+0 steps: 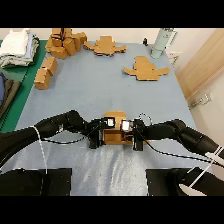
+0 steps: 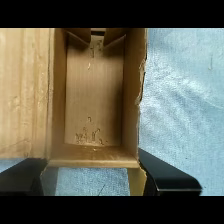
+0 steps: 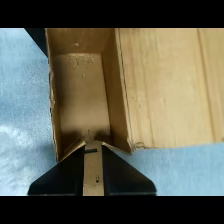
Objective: Fold the box.
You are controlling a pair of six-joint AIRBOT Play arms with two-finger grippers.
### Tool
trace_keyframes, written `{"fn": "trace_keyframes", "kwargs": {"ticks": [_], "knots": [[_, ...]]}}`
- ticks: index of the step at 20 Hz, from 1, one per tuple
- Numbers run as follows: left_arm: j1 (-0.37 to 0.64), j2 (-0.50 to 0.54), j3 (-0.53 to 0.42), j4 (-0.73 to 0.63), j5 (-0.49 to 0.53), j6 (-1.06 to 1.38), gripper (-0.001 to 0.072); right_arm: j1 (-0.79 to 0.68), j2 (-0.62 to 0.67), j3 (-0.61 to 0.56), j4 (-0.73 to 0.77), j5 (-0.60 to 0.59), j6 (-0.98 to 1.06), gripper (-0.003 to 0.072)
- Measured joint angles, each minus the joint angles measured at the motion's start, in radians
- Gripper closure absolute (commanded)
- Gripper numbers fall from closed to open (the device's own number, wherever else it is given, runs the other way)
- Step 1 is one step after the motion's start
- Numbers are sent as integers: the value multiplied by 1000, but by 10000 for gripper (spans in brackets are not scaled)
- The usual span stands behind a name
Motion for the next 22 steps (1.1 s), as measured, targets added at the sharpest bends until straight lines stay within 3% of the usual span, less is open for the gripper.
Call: {"fn": "trace_keyframes", "kwargs": {"ticks": [1,2,3,4,11,12,14,15,17,22], "knots": [[0,0,0,0,0,0,237,8,-7,0,6,13,-3,518],[0,0,0,0,0,0,238,16,-14,0,9,24,-8,380],[0,0,0,0,0,0,238,23,-21,0,14,34,-9,178],[0,0,0,0,0,2,238,27,-28,0,18,42,-11,119],[0,0,0,0,0,1,238,39,-47,0,30,63,-17,110],[0,0,0,0,0,1,238,39,-47,0,30,63,-17,127],[0,0,0,0,0,0,238,39,-45,0,28,57,-6,631],[0,0,0,0,0,0,238,39,-40,2,11,40,21,682],[0,0,0,0,0,0,238,39,-16,10,-76,5,166,682],[0,0,0,0,0,0,238,33,120,55,-508,-138,809,682]]}}
